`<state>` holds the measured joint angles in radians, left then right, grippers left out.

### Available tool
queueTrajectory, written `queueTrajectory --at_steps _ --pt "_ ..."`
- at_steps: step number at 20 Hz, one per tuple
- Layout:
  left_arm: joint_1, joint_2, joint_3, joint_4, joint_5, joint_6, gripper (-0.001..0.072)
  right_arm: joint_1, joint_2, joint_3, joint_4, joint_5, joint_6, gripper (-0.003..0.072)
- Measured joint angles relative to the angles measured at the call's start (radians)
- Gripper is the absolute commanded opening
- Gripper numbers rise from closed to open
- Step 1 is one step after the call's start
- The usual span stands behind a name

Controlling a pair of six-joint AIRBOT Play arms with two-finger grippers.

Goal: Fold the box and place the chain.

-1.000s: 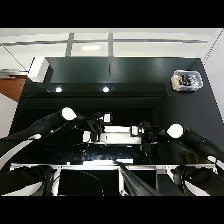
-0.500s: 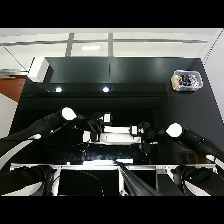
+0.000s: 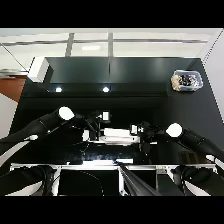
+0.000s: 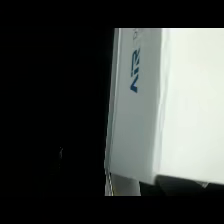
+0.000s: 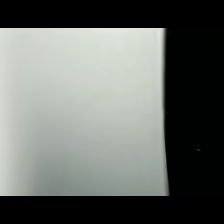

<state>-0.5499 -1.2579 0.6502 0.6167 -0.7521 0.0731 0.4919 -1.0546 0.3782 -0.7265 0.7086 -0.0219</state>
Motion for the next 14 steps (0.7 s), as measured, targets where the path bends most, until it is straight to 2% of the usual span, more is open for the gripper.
queueTrajectory --at_steps 4,5,6,7,11,14 --pt "0.058 0.1 0.0 0.103 -0.074 -0.132 0.0541 0.0 0.0 0.0 -0.002 0.0 0.011 0.053" --pt "0.077 0.136 0.0 0.137 -0.099 -0.197 0.05 0.0 0.0 0.0 -0.003 0.0 0.011 0.053" --pt "0.096 0.167 0.0 0.167 -0.122 -0.27 0.0294 0.0 0.0 0.0 -0.003 0.0 0.013 0.053" --pt "0.116 0.199 0.0 0.193 -0.151 -0.357 0.0023 0.0 0.0 0.0 -0.004 0.0 0.014 0.053" --pt "0.122 0.262 -0.018 0.213 -0.346 -0.605 0.0027 0.0 0.0 0.0 -0.006 0.0 0.014 0.053" --pt "0.031 0.277 -0.071 0.152 -0.393 -0.679 0.0027 0.0 0.0 0.0 -0.007 0.0 0.014 0.053"
